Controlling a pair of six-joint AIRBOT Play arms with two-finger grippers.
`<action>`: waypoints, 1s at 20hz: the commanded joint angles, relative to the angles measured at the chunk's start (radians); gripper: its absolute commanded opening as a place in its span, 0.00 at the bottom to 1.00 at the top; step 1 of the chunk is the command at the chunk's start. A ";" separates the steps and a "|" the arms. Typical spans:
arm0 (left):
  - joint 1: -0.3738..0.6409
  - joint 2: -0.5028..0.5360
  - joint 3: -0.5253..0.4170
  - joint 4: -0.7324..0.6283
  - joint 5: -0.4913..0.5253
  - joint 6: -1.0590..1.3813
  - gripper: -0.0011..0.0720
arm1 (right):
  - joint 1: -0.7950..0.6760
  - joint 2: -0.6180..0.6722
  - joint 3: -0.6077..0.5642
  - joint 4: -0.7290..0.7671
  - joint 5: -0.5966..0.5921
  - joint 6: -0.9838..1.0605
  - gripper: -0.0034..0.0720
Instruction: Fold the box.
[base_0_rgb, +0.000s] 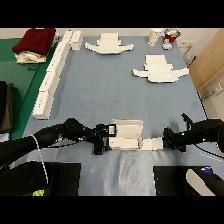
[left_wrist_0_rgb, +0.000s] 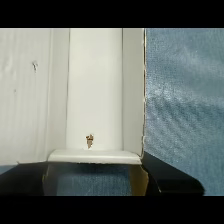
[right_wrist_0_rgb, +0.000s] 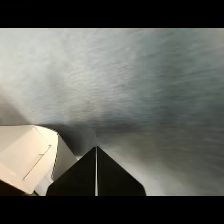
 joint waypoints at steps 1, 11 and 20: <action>0.000 0.000 0.001 0.000 0.000 0.000 0.65 | -0.003 0.002 -0.022 0.097 -0.023 -0.062 0.05; 0.000 0.000 0.001 0.000 0.000 0.000 0.65 | 0.149 0.008 0.007 0.136 0.017 -0.064 0.06; 0.000 0.000 0.001 0.000 0.000 0.000 0.65 | 0.158 0.175 0.040 0.165 -0.053 -0.060 0.50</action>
